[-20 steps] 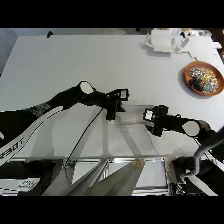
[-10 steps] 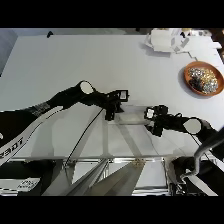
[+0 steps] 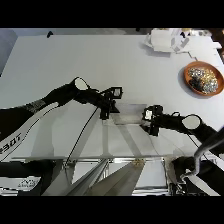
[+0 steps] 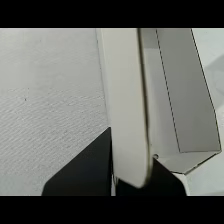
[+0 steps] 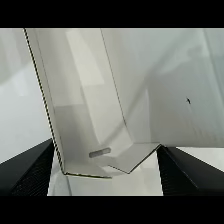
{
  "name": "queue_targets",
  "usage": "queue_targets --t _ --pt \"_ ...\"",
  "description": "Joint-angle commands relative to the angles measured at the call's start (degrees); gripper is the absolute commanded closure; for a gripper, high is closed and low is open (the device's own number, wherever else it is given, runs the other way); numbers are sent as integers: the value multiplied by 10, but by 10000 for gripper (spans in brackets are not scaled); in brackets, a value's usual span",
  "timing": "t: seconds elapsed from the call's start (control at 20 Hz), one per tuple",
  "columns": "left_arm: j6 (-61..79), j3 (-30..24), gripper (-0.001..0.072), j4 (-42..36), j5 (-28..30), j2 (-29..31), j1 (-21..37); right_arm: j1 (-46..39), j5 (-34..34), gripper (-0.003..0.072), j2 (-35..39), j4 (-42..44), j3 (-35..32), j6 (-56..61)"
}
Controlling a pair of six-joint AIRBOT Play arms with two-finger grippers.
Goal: Fold the box and place the chain.
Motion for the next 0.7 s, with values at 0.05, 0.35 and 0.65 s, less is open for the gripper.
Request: queue_targets --t 0.05,0.35,0.65 --pt "2 0 706 10 -9 2 2 0 2 -11 -5 41 0 -23" --pt "2 0 706 53 0 29 3 0 19 -11 -57 119 0 -89" --pt "2 0 706 61 0 27 2 0 33 -11 -90 163 0 -145"
